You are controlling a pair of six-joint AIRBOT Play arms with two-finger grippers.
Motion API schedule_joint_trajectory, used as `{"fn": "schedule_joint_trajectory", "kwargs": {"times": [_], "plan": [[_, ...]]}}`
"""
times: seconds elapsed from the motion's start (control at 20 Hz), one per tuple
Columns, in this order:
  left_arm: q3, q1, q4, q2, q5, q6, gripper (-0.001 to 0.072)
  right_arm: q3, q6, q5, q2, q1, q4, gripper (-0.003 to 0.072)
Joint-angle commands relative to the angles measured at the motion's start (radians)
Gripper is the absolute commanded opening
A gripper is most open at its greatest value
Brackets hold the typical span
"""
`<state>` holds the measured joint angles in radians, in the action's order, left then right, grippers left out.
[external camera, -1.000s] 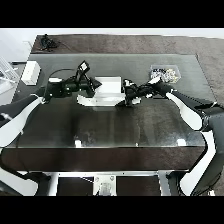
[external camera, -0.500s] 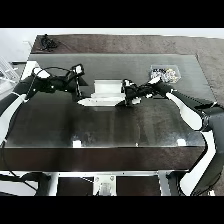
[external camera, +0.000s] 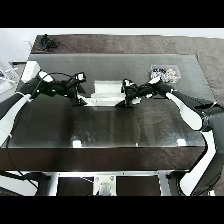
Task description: Fold the box and place the chain.
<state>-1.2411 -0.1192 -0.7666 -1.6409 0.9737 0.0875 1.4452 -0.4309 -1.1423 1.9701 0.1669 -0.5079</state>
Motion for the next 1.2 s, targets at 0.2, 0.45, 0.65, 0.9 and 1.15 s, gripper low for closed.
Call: {"fn": "schedule_joint_trajectory", "kwargs": {"times": [0.2,0.45,0.65,0.9,1.15], "plan": [[0.000,-0.008,0.108,-0.026,-0.039,0.090,0.0720,0.000,0.001,0.000,0.000,0.000,0.000,0.0578],[-0.001,-0.031,0.118,-0.044,-0.034,0.132,0.0718,0.000,0.001,0.000,0.000,0.000,0.000,0.0579],[-0.009,-0.031,0.117,-0.065,-0.028,0.157,0.0710,0.000,0.001,0.000,0.000,0.000,0.000,0.0578],[-0.053,-0.031,0.150,-0.099,-0.011,0.183,0.0650,0.000,0.000,0.000,0.000,0.000,0.000,0.0578],[-0.059,-0.031,0.149,-0.105,-0.005,0.184,0.0534,0.000,0.001,0.000,0.000,0.000,0.000,0.0578]]}}
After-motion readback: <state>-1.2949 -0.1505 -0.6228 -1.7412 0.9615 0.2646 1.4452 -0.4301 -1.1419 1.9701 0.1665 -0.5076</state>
